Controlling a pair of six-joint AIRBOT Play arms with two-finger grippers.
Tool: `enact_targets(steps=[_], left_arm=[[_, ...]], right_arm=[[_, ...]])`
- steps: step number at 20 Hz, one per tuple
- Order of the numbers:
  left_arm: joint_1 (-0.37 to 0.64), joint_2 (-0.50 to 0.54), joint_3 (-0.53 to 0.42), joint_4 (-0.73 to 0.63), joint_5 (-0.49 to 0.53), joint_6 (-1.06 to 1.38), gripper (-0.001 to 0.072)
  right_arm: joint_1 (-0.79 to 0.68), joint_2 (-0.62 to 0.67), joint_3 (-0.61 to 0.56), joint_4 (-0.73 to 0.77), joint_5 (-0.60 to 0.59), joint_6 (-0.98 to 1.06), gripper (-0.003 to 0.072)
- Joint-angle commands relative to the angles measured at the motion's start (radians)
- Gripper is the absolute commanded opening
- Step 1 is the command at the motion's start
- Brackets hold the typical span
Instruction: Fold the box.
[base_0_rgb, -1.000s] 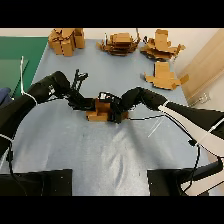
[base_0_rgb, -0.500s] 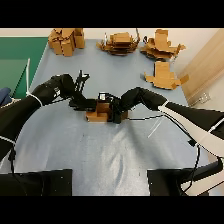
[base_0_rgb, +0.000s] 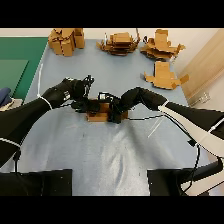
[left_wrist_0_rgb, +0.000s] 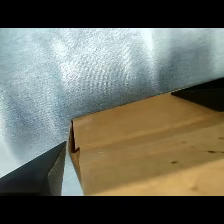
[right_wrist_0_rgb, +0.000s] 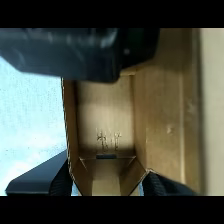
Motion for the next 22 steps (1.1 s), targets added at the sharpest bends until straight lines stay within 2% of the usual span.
enact_targets(steps=[1,9,10,11,12,15,17,21,22], left_arm=[[-0.020,-0.006,0.015,0.128,-0.044,-0.125,0.0467],[-0.079,-0.056,0.069,0.159,-0.073,-0.162,0.0471],[-0.090,-0.069,0.081,0.160,-0.082,-0.162,0.0490],[-0.101,-0.077,0.089,0.160,-0.081,-0.163,0.0540],[-0.111,-0.083,0.094,0.167,-0.080,-0.166,0.0539],[-0.125,-0.089,0.103,0.272,-0.082,-0.250,0.0536],[-0.125,-0.089,0.103,0.294,-0.085,-0.270,0.0449],[-0.129,-0.093,0.103,0.277,-0.105,-0.270,0.0447],[-0.128,-0.096,0.103,0.266,-0.113,-0.261,0.0236]], right_arm=[[-0.001,0.000,0.000,0.003,0.000,0.001,0.0506],[-0.001,0.000,0.000,0.010,0.000,0.002,0.0506],[-0.001,0.001,0.000,0.010,0.000,0.002,0.0506],[-0.001,0.001,0.000,0.010,0.000,0.002,0.0506],[-0.001,0.001,0.000,0.010,0.000,0.004,0.0506],[-0.001,0.000,0.000,0.010,0.000,0.004,0.0506],[-0.001,0.000,0.000,0.010,0.000,0.011,0.0506],[-0.001,0.001,0.000,0.010,0.000,0.011,0.0506],[-0.001,0.001,0.000,0.009,0.000,0.011,0.0506]])
